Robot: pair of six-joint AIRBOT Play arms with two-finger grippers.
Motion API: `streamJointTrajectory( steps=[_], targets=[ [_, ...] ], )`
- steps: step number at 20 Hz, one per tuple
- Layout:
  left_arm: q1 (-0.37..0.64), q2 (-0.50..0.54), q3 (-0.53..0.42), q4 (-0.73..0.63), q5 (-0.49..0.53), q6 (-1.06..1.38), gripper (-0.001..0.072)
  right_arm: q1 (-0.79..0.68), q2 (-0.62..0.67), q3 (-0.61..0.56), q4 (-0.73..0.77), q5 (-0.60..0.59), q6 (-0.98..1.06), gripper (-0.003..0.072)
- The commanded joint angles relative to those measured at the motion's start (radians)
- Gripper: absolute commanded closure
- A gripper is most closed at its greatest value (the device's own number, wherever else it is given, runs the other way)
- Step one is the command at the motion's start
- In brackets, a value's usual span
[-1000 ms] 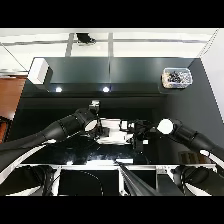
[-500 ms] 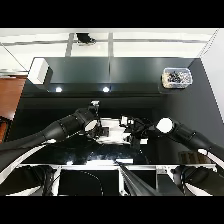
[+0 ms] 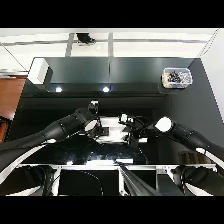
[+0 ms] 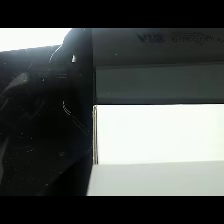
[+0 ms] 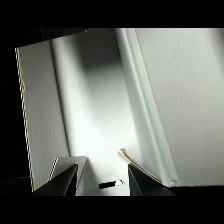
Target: Fold the box and place the chain.
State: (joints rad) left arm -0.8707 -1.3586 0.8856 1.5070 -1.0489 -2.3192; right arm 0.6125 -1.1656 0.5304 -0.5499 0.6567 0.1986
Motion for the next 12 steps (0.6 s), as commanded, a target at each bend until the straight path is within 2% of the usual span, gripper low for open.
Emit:
streamJointTrajectory(
  steps=[1,3,4,5,6,7,8,10,11,12],
  targets=[
    [0.0,0.0,0.001,-0.002,0.001,0.001,0.0682,0.001,-0.001,0.001,0.047,-0.006,-0.001,0.0307],
    [0.0,0.0,0.001,-0.002,0.001,0.001,0.0682,0.001,-0.005,0.001,0.061,-0.014,-0.008,0.0319],
    [0.0,0.0,0.001,-0.002,0.0,0.001,0.0682,0.001,-0.007,0.001,0.051,-0.011,-0.012,0.0528],
    [0.0,0.0,0.001,-0.002,0.0,0.001,0.0682,0.001,-0.008,0.001,0.043,-0.011,-0.012,0.0542],
    [0.0,0.0,0.001,-0.002,0.0,0.001,0.0682,0.001,-0.008,0.001,0.043,-0.011,-0.012,0.0534],
    [0.0,0.0,0.001,-0.001,0.0,0.001,0.0682,0.001,-0.008,0.001,0.043,-0.014,-0.012,0.0321],
    [0.0,0.0,0.001,-0.001,0.0,0.001,0.0682,0.0,-0.008,0.001,0.038,-0.016,-0.012,0.0231],
    [0.0,0.0,0.001,-0.001,0.0,0.001,0.0682,0.0,-0.008,0.001,0.018,-0.016,-0.01,0.0509],
    [0.0,0.0,0.001,-0.001,0.0,0.001,0.0682,0.0,-0.008,0.001,0.018,-0.014,-0.007,0.0336],
    [0.0,0.0,0.001,-0.001,0.0,0.001,0.0682,0.0,-0.008,0.001,0.018,-0.014,-0.008,0.0259]
  ],
)
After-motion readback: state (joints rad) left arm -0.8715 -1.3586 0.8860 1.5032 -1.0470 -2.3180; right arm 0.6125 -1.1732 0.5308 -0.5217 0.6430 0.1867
